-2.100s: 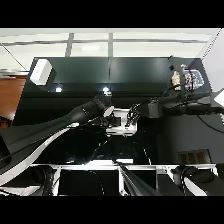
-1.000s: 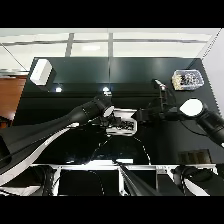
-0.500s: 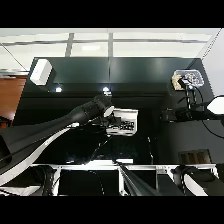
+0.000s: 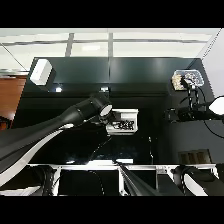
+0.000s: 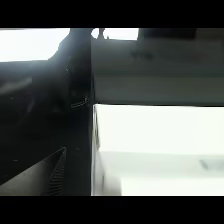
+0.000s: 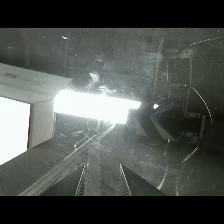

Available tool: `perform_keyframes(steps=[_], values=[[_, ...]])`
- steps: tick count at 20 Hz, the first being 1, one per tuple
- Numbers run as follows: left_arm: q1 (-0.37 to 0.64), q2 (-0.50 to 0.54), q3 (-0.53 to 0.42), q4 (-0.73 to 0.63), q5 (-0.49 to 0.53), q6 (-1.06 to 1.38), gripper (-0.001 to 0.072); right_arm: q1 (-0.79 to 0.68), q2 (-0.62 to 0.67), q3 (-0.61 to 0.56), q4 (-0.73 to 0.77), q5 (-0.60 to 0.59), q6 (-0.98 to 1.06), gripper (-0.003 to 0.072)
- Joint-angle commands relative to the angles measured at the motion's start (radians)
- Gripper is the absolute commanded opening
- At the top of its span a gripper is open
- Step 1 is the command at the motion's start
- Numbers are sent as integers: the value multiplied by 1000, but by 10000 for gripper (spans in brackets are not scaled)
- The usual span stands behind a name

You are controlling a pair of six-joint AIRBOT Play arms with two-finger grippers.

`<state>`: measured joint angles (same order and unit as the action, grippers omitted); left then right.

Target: Fold the box and place the chain.

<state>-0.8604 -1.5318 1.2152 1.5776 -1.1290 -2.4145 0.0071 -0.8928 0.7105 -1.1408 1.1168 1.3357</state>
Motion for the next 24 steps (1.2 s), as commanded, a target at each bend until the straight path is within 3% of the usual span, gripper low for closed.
perform_keyframes(steps=[1, 3, 5, 8, 9, 10, 11, 13, 14, 17, 21, 24], values=[[-5, 113, -3, 114, -30, 169, 487, 0, 1, 0, -1, 3, 2, 268], [-8, 212, -45, 205, -64, 267, 486, 0, 1, 0, -1, 9, 3, 269], [30, 340, -133, 225, -36, 370, 486, 0, 1, 0, 0, 9, 4, 269], [225, 537, -332, 152, 36, 417, 493, 0, 1, 0, 6, 8, 4, 268], [327, 582, -402, 36, 72, 493, 548, 0, 1, 0, 8, 7, 5, 269], [426, 603, -461, -119, 100, 600, 672, 0, 1, 0, 13, 5, 5, 269], [516, 602, -510, -315, 113, 761, 720, 0, 1, 0, 14, 3, 9, 269], [635, 568, -589, -695, 100, 1286, 720, 0, 1, 0, 14, 0, 19, 269], [649, 549, -610, -771, 101, 1491, 720, 0, 1, 0, 14, 1, 23, 268], [612, 482, -624, -805, 197, 1889, 720, 0, 1, 0, 14, 0, 45, 269], [492, 369, -617, -803, 344, 2145, 720, 0, 1, 0, 15, 2, 64, 269], [424, 302, -583, -814, 300, 2429, 720, 0, 1, 0, 28, 2, 74, 269]])
